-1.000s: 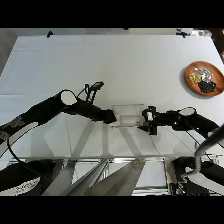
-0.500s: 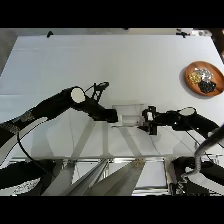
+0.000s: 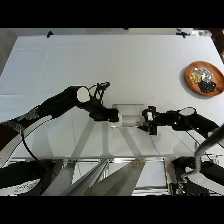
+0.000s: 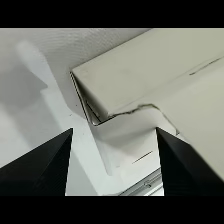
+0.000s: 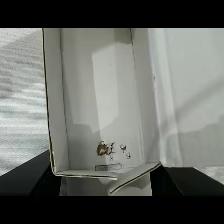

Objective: Fold the box and place the chain.

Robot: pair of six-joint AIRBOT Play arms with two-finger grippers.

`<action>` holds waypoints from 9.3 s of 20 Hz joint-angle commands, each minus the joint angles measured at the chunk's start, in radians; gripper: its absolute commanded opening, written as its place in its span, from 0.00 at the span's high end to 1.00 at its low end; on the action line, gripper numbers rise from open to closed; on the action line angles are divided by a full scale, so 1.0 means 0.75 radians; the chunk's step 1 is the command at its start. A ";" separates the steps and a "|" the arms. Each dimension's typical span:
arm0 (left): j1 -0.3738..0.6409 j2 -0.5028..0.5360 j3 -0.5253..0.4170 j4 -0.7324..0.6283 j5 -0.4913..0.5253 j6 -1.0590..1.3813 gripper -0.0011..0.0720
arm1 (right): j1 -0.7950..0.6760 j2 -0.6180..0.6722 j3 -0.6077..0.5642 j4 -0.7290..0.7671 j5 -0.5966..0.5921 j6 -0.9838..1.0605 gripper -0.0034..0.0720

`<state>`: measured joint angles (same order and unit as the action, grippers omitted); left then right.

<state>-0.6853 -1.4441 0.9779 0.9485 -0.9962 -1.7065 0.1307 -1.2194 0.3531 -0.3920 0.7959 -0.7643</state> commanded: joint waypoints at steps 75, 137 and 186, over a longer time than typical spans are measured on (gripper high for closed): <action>-0.302 -0.099 0.006 0.481 0.207 -0.796 0.81 | 0.000 0.001 0.001 0.001 0.001 0.000 0.34; 0.119 -0.051 -0.234 -0.464 0.173 2.395 0.02 | 0.000 0.001 0.001 0.001 0.001 0.000 0.34; 0.055 -0.099 -0.234 -0.517 0.216 2.416 0.39 | 0.000 0.001 0.001 0.006 0.001 0.000 0.34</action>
<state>-0.6430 -1.5181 0.8024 0.5613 -0.8322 0.1047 0.1299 -1.2194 0.3534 -0.3931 0.7982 -0.7654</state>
